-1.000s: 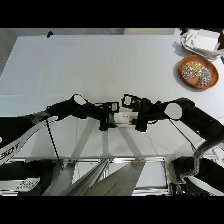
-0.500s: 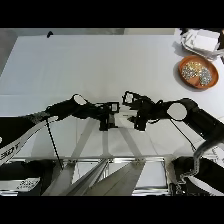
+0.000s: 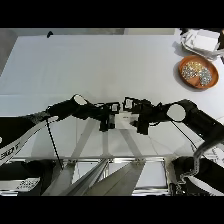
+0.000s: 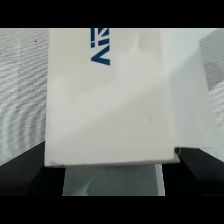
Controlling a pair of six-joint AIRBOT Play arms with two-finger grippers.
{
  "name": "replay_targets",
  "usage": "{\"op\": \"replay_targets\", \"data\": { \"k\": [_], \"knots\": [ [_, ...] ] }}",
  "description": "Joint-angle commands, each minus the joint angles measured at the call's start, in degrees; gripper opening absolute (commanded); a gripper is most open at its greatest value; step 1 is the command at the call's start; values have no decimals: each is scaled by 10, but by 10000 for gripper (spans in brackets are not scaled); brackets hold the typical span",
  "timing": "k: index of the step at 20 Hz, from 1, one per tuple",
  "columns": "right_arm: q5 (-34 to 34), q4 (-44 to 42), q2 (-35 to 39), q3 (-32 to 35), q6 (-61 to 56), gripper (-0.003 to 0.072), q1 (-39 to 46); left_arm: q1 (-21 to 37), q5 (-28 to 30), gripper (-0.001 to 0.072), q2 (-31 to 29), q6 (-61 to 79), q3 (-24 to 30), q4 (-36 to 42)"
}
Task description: Fold the box and place the chain.
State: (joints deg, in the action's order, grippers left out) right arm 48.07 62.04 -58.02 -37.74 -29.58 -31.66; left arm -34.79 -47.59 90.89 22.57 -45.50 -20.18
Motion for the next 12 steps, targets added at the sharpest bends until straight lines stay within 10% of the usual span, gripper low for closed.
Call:
{"op": "replay_targets", "data": {
  "k": [1,12],
  "knots": [
    [20,-7,0,1,14,403,-1,1,2,332,0,0,0,0],
    [-48,19,0,1,8,316,0,0,2,332,0,-1,0,0]
  ]
}}
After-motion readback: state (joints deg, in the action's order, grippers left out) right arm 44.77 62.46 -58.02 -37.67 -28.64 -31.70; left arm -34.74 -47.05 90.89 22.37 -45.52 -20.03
